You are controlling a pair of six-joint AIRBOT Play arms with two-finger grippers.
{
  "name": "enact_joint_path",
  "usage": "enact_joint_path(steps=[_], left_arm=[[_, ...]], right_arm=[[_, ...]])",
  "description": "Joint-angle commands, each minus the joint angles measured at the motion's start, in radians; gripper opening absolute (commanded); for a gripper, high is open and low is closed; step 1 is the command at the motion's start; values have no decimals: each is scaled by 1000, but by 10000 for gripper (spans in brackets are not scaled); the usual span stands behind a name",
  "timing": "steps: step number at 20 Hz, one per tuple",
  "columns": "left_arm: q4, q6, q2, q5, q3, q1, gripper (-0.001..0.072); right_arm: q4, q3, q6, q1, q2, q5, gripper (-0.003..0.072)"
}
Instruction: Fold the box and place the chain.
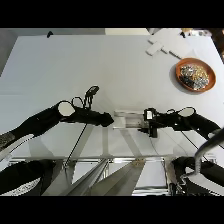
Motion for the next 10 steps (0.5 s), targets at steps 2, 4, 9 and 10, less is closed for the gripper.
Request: enact_joint_path(steps=[2, 4, 9, 10], left_arm=[[3, -1, 0, 0, 14, -2, 351], [4, -2, -3, -1, 14, -3, 351], [47, -84, -45, -1, 29, -24, 453], [68, -116, -53, -4, 45, -31, 453]], right_arm=[[0, 0, 0, 0, 0, 0, 395], [0, 0, 0, 0, 0, 0, 395], [0, 0, 0, 0, 0, 0, 395], [0, 0, 0, 0, 0, 0, 395]])
